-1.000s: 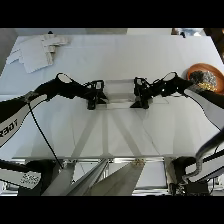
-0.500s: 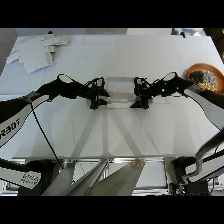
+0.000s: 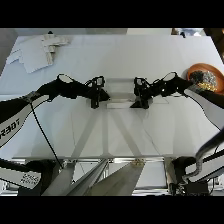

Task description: Fold the box and place the chain.

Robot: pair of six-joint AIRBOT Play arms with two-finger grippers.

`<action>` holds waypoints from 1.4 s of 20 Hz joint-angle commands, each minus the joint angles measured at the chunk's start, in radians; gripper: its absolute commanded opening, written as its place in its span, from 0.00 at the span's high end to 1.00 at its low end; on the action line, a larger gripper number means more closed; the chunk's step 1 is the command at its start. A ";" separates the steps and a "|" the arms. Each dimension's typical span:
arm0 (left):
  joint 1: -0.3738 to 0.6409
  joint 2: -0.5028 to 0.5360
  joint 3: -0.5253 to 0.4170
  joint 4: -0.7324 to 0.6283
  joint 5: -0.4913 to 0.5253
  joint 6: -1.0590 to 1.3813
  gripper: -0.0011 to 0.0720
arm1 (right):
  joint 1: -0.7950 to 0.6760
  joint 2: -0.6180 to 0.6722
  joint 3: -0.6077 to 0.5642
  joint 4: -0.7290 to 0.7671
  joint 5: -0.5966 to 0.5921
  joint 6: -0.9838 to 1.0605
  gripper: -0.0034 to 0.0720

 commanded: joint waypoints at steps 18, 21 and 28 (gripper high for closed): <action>0.371 0.356 -0.108 0.405 -0.249 -1.118 0.98 | -0.001 0.001 0.000 0.001 0.000 0.003 0.38; 0.336 0.322 -0.186 0.403 -0.160 -1.287 0.98 | -0.001 0.001 0.000 0.001 0.000 0.003 0.38; 0.226 0.209 -0.198 0.325 -0.092 -1.365 0.98 | -0.001 0.001 0.000 0.001 0.000 0.003 0.38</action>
